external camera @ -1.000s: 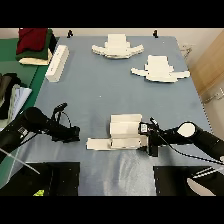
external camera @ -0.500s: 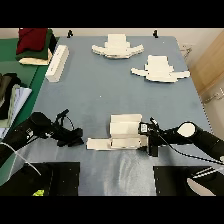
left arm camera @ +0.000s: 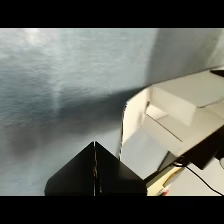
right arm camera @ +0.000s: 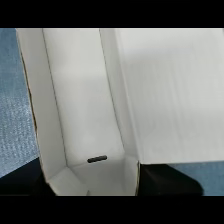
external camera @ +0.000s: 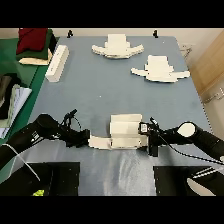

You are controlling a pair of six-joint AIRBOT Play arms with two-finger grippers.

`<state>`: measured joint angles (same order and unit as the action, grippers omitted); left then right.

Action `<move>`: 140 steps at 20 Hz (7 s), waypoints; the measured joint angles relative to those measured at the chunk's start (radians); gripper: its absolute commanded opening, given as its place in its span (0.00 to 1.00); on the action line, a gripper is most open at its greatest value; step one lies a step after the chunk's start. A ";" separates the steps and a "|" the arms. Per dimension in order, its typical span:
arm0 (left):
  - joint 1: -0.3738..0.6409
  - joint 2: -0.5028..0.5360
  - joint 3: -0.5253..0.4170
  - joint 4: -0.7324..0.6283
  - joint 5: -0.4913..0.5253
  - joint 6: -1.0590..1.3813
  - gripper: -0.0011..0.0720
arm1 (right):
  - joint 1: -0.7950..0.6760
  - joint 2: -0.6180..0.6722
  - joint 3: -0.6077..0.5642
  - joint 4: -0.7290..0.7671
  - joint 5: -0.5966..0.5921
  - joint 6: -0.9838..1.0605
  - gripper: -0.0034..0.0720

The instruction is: Fold the box.

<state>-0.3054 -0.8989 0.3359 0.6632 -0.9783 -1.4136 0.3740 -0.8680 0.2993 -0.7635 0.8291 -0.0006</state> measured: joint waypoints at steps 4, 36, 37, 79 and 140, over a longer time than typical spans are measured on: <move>-0.032 0.045 0.003 -0.073 0.028 0.002 0.33 | 0.000 0.000 0.000 0.000 0.000 0.000 0.84; -0.581 -0.151 0.299 0.259 0.322 -0.525 0.83 | 0.000 0.000 0.000 0.001 0.000 0.000 0.85; -0.603 -0.183 0.332 0.314 0.298 -0.581 0.83 | 0.000 0.000 0.000 0.001 0.000 0.000 0.85; -0.803 -0.365 0.599 0.911 -0.014 -1.098 0.80 | 0.000 0.000 0.000 0.001 -0.001 0.000 0.85; -0.330 -0.204 0.068 -0.381 0.312 1.770 0.97 | 0.000 0.000 0.000 0.000 0.000 0.000 0.85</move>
<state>-0.6350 -1.1030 0.4034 0.2825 -0.6662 0.3565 0.3740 -0.8680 0.2993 -0.7631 0.8291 -0.0006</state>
